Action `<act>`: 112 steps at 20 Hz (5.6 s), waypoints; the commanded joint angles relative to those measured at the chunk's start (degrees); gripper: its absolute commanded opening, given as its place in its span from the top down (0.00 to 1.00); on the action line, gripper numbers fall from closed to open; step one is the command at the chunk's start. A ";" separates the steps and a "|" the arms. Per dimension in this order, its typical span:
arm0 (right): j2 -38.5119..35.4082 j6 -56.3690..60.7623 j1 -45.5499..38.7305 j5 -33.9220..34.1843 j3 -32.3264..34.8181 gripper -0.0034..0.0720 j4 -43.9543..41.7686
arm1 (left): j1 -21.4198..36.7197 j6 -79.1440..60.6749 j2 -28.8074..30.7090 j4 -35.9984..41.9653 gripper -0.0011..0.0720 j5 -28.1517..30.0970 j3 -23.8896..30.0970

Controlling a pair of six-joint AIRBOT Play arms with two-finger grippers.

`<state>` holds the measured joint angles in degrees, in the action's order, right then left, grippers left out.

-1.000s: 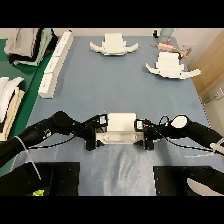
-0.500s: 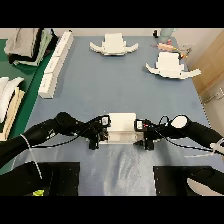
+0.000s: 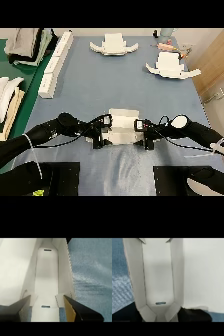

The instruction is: Fold the box.

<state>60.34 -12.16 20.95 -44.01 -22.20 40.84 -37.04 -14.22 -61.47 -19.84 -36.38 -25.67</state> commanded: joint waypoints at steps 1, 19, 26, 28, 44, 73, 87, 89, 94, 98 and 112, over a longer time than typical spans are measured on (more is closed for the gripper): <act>-0.04 0.13 -0.02 -0.02 0.00 0.38 -0.11 | -0.13 -0.28 -0.26 0.55 0.02 -0.17 0.02; -0.04 0.13 -0.02 -0.04 0.00 0.38 -0.11 | 0.35 63.04 20.13 -37.11 0.96 -10.21 -0.61; -0.02 0.11 -0.02 -0.04 0.00 0.38 -0.13 | 8.48 115.40 36.39 -64.30 0.97 -25.29 -0.52; -0.04 0.13 -0.02 -0.02 0.00 0.38 -0.11 | 13.31 114.03 33.55 -59.01 0.97 -25.75 0.44; -0.04 0.13 -0.02 -0.04 0.00 0.38 -0.11 | 4.70 86.86 7.30 -12.68 0.97 -5.79 2.60; -0.04 0.13 -0.02 -0.04 0.00 0.38 -0.11 | 5.62 87.10 6.78 -11.87 0.36 -8.09 -5.16; -0.04 0.13 -0.02 -0.04 0.00 0.38 -0.11 | -6.82 122.14 4.72 -42.25 0.36 -0.48 -9.55; -0.04 0.13 -0.02 -0.04 0.00 0.38 -0.11 | -9.44 129.26 4.28 -46.01 0.36 -0.90 -10.05; -0.04 0.11 -0.02 -0.02 0.00 0.38 -0.11 | -14.19 134.53 -1.27 -46.90 0.36 -2.91 -12.96; -0.04 0.13 -0.02 -0.04 0.00 0.38 -0.11 | -17.05 145.74 -5.22 -57.22 0.36 -8.72 -17.27; -0.04 0.13 -0.02 -0.04 0.00 0.38 -0.11 | -23.10 154.20 -17.68 -69.09 0.36 -21.73 -30.62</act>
<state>60.34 -12.05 20.95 -44.03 -22.17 40.73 -58.13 137.45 -76.25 -84.31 -53.93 -52.99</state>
